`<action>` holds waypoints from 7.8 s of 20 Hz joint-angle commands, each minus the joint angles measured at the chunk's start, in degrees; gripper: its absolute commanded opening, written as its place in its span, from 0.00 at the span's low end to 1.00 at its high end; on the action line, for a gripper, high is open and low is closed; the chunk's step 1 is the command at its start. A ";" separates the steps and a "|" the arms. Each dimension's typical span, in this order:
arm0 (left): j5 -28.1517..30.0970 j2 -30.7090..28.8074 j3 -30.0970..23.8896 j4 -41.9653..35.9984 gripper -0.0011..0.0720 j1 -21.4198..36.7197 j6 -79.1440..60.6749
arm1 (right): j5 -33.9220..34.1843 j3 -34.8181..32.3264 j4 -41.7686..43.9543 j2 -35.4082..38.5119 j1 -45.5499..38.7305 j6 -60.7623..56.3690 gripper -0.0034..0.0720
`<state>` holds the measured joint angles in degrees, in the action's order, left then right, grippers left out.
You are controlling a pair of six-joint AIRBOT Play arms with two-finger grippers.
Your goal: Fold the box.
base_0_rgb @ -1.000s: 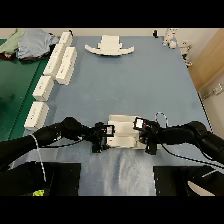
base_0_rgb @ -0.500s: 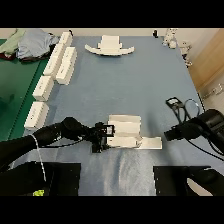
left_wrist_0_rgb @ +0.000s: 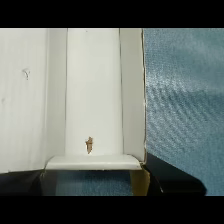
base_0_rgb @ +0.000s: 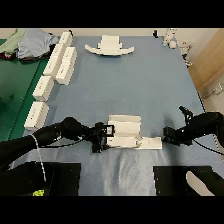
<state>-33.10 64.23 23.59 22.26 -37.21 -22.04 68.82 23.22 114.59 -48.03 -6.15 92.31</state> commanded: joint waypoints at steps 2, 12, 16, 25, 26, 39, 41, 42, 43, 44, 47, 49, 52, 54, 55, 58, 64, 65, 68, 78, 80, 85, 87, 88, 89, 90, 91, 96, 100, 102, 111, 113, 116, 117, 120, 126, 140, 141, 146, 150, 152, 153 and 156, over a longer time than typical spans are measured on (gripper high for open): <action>0.00 0.00 0.02 0.02 0.83 0.04 0.00 | -2.47 -3.50 11.47 -1.79 -2.34 7.91 0.04; 0.02 0.00 0.02 0.02 0.83 0.04 0.02 | -1.11 -7.80 19.02 -2.36 -2.32 14.25 0.04; 0.02 0.00 0.02 0.02 0.83 0.04 0.02 | -2.45 -9.14 21.49 -2.36 -2.29 16.46 0.04; 0.02 0.00 0.02 0.02 0.83 0.04 0.00 | -0.55 -9.09 28.85 -2.25 -2.29 21.70 0.04; 0.02 0.00 0.02 0.02 0.83 0.04 0.00 | 0.48 -8.94 29.20 -2.25 -2.01 22.05 0.04; 0.02 0.00 0.02 0.02 0.83 0.04 0.02 | 1.53 -5.09 31.02 0.24 3.45 23.21 0.62; 0.02 0.00 0.02 0.02 0.83 0.04 0.00 | -2.25 -5.09 30.84 0.24 9.38 21.77 0.63; 0.02 0.00 0.02 0.02 0.83 0.04 0.00 | -4.98 -4.90 30.05 0.24 12.87 19.71 0.63; 0.02 0.00 0.02 0.02 0.83 0.04 0.02 | -7.54 -4.22 28.22 0.22 16.13 16.28 0.62; 0.00 0.00 0.02 0.02 0.83 0.04 0.00 | -10.05 -3.06 25.22 0.22 19.61 11.85 0.62; 0.02 0.00 0.02 0.02 0.83 0.04 0.00 | -13.31 1.53 13.57 -0.31 28.48 -2.93 0.62; 0.02 0.00 0.02 0.02 0.83 0.04 0.00 | -13.31 4.76 4.37 -1.77 33.97 -13.44 0.62; 0.00 0.00 0.02 0.02 0.83 0.04 0.00 | -13.16 8.98 -6.12 -4.55 41.11 -27.32 0.62; 0.00 0.00 0.02 0.02 0.83 0.04 0.02 | -12.48 11.69 -11.96 -6.56 45.72 -35.80 0.62; 0.02 0.00 0.02 0.02 0.83 0.04 0.00 | -11.72 12.94 -14.45 -7.58 47.74 -39.60 0.62; 0.02 0.00 0.02 0.02 0.83 0.04 0.02 | -7.30 16.96 -21.33 -11.82 53.09 -49.46 0.62; 0.02 0.00 0.02 0.02 0.83 0.04 0.00 | -0.83 23.98 -26.99 -21.53 58.80 -58.27 0.61; 0.02 0.00 0.02 0.02 0.83 0.04 0.02 | -0.31 24.41 -26.95 -22.56 58.80 -58.47 0.61; 0.02 0.00 0.02 0.02 0.83 0.04 0.02 | 0.04 24.44 -27.26 -23.08 58.77 -60.67 0.59; 0.02 0.00 0.02 0.02 0.83 0.04 0.02 | 1.77 24.44 -28.87 -23.08 58.77 -60.78 0.05; 0.02 0.00 0.02 0.02 0.83 0.04 0.00 | 1.73 24.44 -28.87 -23.08 58.77 -60.78 0.05; 0.02 0.00 0.02 0.02 0.83 0.04 0.00 | 1.51 24.46 -28.61 -23.02 58.77 -60.74 0.65; 0.02 0.00 0.02 0.02 0.83 0.04 0.00 | 1.66 24.72 -28.20 -22.95 58.77 -59.67 0.65; 0.02 0.00 0.02 0.02 0.83 0.04 0.00 | 1.70 25.18 -27.85 -22.95 58.77 -59.23 0.65; 0.02 0.00 0.02 0.02 0.83 0.04 0.00 | 1.77 25.97 -27.47 -22.95 58.77 -58.64 0.65; 0.02 0.00 0.02 0.02 0.83 0.04 0.00 | 1.86 27.08 -26.93 -22.95 58.77 -57.66 0.65; 0.02 0.00 0.02 0.02 0.83 0.04 0.02 | 2.75 28.35 -26.93 -22.95 58.77 -57.18 0.65; 0.02 0.00 0.02 0.02 0.83 0.04 0.02 | 14.69 33.42 -31.06 -19.96 58.75 -55.17 0.64; 0.02 0.00 0.02 0.02 0.83 0.04 0.00 | 22.75 33.24 -37.03 -13.18 58.55 -52.70 0.59; 0.02 0.00 0.02 0.02 0.83 0.04 0.02 | 23.17 32.48 -39.04 -10.03 56.39 -51.10 0.15; 0.02 0.00 0.02 0.02 0.83 0.04 0.00 | -1.62 22.67 3.43 -15.41 16.92 -8.63 0.05; 0.02 0.00 0.02 0.02 0.83 0.04 0.00 | -1.64 22.69 17.84 -19.87 10.82 4.33 0.05; 0.02 0.00 0.02 0.02 0.83 0.04 0.02 | 4.17 24.65 28.59 -28.44 8.31 17.57 0.05; 0.00 0.00 0.02 0.02 0.83 0.04 0.02 | 7.45 25.94 31.19 -31.52 8.55 21.22 0.05; 0.02 0.00 0.02 0.02 0.83 0.04 0.00 | 16.20 29.42 36.39 -37.46 10.05 29.07 0.05; 0.00 0.00 0.02 0.02 0.83 0.04 0.02 | 22.23 30.12 33.88 -36.94 16.33 37.24 0.05; 0.02 0.00 0.02 0.02 0.83 0.04 0.00 | -12.68 18.21 15.54 -10.78 41.18 39.26 0.05; 0.02 0.00 0.02 0.02 0.83 0.04 0.02 | -16.15 16.00 14.53 -8.85 42.84 39.23 0.04; 0.02 0.00 0.02 0.02 0.83 0.04 0.00 | -32.39 6.78 8.09 -2.47 50.21 39.32 0.05; 0.02 0.00 0.02 0.02 0.83 0.04 0.00 | -35.65 5.99 5.77 -0.02 54.53 40.81 0.07; 0.02 0.00 0.02 0.02 0.83 0.04 0.02 | -35.58 5.97 5.60 1.22 56.41 43.30 0.33; 0.02 0.00 0.02 0.02 0.83 0.04 0.02 | -35.28 5.97 5.55 1.33 57.13 44.35 0.47; 0.02 0.00 0.02 0.02 0.83 0.04 0.00 | -34.64 5.77 3.56 0.74 58.69 47.67 0.67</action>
<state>-33.10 64.23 23.57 22.26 -37.21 -22.02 34.72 29.34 120.14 -47.51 50.74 136.62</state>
